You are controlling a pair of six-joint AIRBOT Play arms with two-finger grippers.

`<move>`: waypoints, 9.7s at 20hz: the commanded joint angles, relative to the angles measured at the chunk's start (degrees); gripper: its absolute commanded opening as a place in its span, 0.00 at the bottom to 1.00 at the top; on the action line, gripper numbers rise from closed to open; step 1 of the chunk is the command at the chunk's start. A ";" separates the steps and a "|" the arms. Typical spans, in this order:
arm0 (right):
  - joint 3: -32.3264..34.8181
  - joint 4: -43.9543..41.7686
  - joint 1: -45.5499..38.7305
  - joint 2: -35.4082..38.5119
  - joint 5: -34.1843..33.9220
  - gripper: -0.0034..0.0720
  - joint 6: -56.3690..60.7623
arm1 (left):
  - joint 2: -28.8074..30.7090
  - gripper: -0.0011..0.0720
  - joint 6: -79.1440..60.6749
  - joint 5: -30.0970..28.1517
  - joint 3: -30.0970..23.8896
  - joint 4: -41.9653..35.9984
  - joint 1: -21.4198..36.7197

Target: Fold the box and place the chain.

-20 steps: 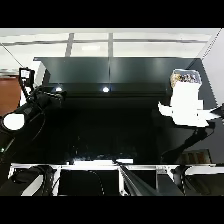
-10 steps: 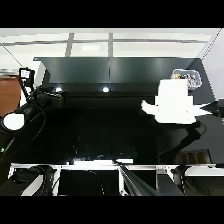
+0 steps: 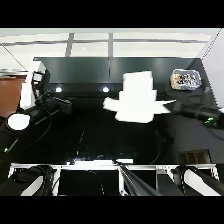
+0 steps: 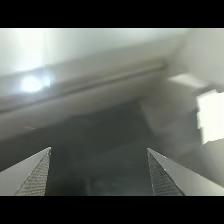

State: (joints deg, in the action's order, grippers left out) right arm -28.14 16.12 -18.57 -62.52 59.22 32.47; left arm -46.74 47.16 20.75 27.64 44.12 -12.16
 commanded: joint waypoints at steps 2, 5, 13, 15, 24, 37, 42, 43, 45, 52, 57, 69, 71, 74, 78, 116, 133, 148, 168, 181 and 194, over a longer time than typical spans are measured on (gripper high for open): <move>10.51 -7.96 22.21 5.05 -19.67 0.07 -1.38 | -9.25 0.97 3.80 9.18 5.27 -13.29 -0.55; 10.47 -11.32 32.24 5.05 -24.76 0.07 -1.42 | -23.04 0.97 2.14 32.59 15.08 -17.86 6.73; 10.47 -11.56 39.76 5.05 -26.34 0.07 -1.40 | -45.16 0.97 -3.21 54.84 30.62 -8.20 4.96; 10.47 -11.56 39.76 5.05 -26.75 0.07 -1.40 | -48.30 0.97 -4.39 60.43 32.20 -7.72 4.52; 10.49 -11.56 39.76 5.05 -27.98 0.07 -1.40 | -50.90 0.59 -16.44 61.81 32.41 -7.37 -0.31; -5.14 17.75 31.93 9.51 -2.86 0.98 -2.97 | -43.50 0.04 -21.92 53.20 30.84 -3.06 -2.54; -10.47 31.69 33.57 10.10 0.07 0.98 -4.72 | -33.73 0.05 -43.32 32.83 25.44 -3.04 -8.74; -10.45 33.22 34.60 10.10 -1.73 0.98 -5.55 | -33.64 0.05 -46.49 31.61 25.46 -3.21 -9.22; -9.90 33.86 37.00 9.84 -6.21 0.98 -9.68 | -34.73 0.05 -50.18 30.99 25.46 -3.28 -10.05; -5.77 41.53 42.97 6.16 -11.06 0.98 -17.90 | -39.26 0.05 -50.45 30.67 25.64 -2.99 -12.17; -3.10 40.89 44.04 3.02 -13.14 0.98 -18.93 | -39.74 0.05 -50.47 30.36 25.64 -2.75 -12.33; -3.19 29.68 52.02 -2.84 -27.19 0.98 -19.50 | -40.30 0.05 -50.40 30.93 25.64 -2.78 -12.33; -3.56 30.34 51.74 -2.08 -29.79 0.98 -19.50 | -40.30 0.05 -50.38 30.95 25.64 -2.78 -12.33; -6.51 35.45 51.01 -1.11 -27.71 0.98 -19.54 | -40.30 0.05 -50.40 30.91 25.64 -2.78 -12.33; -9.22 34.80 46.90 -1.20 -26.23 0.98 -19.47 | -40.30 0.05 -50.40 30.86 25.64 -2.78 -12.33; -9.20 18.08 43.21 -15.02 -20.06 0.98 -43.47 | -40.28 0.05 -50.42 32.17 25.64 -2.78 -12.35; -9.22 17.31 41.22 -15.15 -18.82 0.98 -43.85 | -40.28 0.05 -50.42 32.35 25.64 -2.78 -12.35; -9.27 17.03 42.32 -15.28 -20.55 0.98 -43.65 | -40.28 0.05 -50.40 32.22 25.64 -2.78 -12.35; -9.27 17.09 42.32 -15.30 -20.50 0.67 -43.65 | -39.34 0.54 -48.39 32.30 25.64 -2.58 -12.07; -9.27 18.03 42.32 -15.30 -19.10 0.14 -43.67 | -22.95 0.05 -25.64 59.69 25.51 14.62 -6.38; -9.27 18.01 42.29 -15.30 -19.12 0.14 -43.60 | -28.76 0.05 -23.76 17.81 17.77 -16.48 -9.46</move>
State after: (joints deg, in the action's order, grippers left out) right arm -37.41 34.13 23.73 -77.78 40.01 -11.18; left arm -73.41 23.51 47.92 45.71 29.82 -21.58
